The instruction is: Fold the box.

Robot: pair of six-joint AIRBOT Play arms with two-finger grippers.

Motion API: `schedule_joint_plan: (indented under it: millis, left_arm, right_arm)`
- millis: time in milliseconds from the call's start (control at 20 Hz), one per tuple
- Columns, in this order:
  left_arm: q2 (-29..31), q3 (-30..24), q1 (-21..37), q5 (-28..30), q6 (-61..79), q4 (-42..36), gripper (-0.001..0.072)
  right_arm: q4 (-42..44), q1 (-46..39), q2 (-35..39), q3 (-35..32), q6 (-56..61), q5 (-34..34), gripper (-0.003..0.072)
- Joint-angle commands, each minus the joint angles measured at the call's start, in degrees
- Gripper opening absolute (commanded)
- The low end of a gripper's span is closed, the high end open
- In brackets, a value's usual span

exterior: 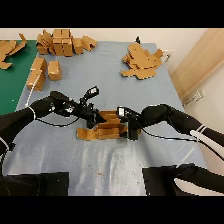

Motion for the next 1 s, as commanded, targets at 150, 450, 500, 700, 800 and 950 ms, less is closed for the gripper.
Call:
schedule_joint_plan:
  millis: [150,450,500,700,800,950]
  left_arm:
    - [0.00,0.00,-0.04,0.02,0.00,0.00,0.0012]
    - [0.00,0.00,-0.04,0.02,0.02,-0.02,0.0012]
    - [0.00,0.00,-0.04,0.02,0.02,-0.02,0.0012]
    - [0.00,0.00,-0.04,0.00,0.02,0.00,0.0012]
    - [0.00,0.00,-0.04,0.02,0.02,0.00,0.0012]
    - [0.00,0.00,-0.04,0.02,0.02,0.00,0.0012]
  right_arm:
    - [1.46,-0.24,-2.19,0.72,-0.42,-0.83,0.0707]
    - [1.18,0.44,-2.23,0.72,-0.42,-1.95,0.0707]
    - [1.03,1.18,-2.43,0.72,-0.42,-0.50,0.0707]
    - [-1.14,2.16,-3.67,0.70,-0.42,1.36,0.0706]
    - [-2.49,2.16,-4.07,0.72,-0.42,1.40,0.0706]
    - [-3.41,2.16,-4.37,0.72,-0.42,2.23,0.0705]
